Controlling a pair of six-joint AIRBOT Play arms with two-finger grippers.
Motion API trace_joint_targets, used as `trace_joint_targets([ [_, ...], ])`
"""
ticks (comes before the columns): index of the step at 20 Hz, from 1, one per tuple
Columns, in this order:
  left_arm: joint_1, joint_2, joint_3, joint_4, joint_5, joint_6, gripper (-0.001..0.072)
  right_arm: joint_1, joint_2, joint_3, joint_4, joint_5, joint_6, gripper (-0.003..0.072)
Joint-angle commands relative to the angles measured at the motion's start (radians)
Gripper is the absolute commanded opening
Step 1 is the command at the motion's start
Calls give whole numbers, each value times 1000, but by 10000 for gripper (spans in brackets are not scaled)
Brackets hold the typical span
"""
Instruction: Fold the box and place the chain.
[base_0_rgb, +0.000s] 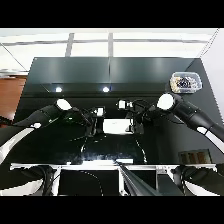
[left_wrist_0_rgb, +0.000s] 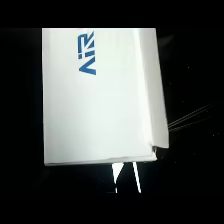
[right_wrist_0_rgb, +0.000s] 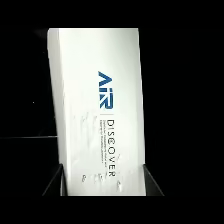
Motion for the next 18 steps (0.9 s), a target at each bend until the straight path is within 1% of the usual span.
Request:
trace_joint_targets([
  [1,0,0,1,0,0,0,392,1,-1,0,-5,-3,-4,506],
  [2,0,0,1,0,0,0,392,1,-1,0,-5,-2,-3,486],
  [18,0,0,1,0,0,1,392,0,28,6,7,-2,14,488],
])
